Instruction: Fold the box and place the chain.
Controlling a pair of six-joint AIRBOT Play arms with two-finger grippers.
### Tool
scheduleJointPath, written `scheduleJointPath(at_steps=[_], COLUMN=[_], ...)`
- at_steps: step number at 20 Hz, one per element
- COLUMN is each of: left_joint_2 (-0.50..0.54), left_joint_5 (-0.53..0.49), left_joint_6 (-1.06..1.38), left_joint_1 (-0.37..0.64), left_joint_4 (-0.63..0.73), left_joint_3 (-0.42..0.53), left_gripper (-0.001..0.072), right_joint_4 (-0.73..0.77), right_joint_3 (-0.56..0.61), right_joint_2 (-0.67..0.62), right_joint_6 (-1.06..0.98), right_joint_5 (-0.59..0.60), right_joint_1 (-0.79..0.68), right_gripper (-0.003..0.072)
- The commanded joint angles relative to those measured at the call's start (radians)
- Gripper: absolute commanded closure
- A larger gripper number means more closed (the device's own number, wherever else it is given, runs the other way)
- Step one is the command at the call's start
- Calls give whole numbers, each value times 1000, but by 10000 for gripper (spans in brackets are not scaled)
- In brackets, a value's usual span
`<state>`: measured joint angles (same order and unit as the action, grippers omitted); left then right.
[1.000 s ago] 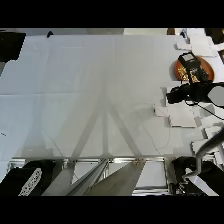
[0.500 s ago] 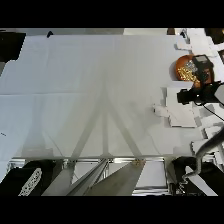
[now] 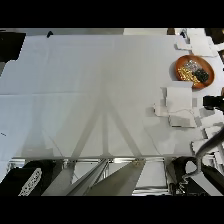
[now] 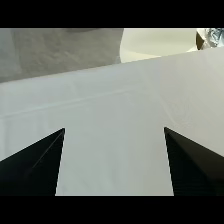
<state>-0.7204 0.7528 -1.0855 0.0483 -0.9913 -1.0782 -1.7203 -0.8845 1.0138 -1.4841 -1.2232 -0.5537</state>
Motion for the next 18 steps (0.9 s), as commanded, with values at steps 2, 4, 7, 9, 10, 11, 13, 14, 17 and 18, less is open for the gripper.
scheduleJointPath(at_steps=[2, 4, 7, 9, 10, 11, 13, 14, 17, 18], left_joint_2=[1, 1, 1, 1, 1, 1, 1, 1, 1, 1], left_joint_5=[0, 0, 0, 0, 0, 0, 0, 0, 0, 0], left_joint_6=[0, 0, 0, 0, 0, 0, 0, 0, 0, 0], left_joint_1=[0, 0, 0, 0, 0, 0, 0, 0, 0, 0], left_joint_4=[0, 0, 0, 0, 0, 0, 0, 0, 0, 0], left_joint_3=[0, 0, 0, 0, 0, 0, 0, 0, 0, 0], left_gripper=[8, 8, 8, 8, 8, 8, 8, 8, 8, 8], right_joint_4=[2, 3, 5, 19, 26, 26, 23, 24, 21, 23], right_joint_3=[-131, -196, -264, -281, -283, -283, -283, -283, -283, -283], right_joint_2=[189, 285, 389, 446, 475, 499, 539, 549, 551, 549], right_joint_6=[76, 119, 169, 207, 222, 236, 237, 237, 240, 262], right_joint_5=[-63, -92, -93, -93, -93, -93, -75, -55, -19, -24], right_joint_1=[-127, -153, -170, -170, -169, -169, -170, -169, -169, -169], right_gripper=[221, 216, 213, 213, 213, 213, 252, 402, 672, 672])
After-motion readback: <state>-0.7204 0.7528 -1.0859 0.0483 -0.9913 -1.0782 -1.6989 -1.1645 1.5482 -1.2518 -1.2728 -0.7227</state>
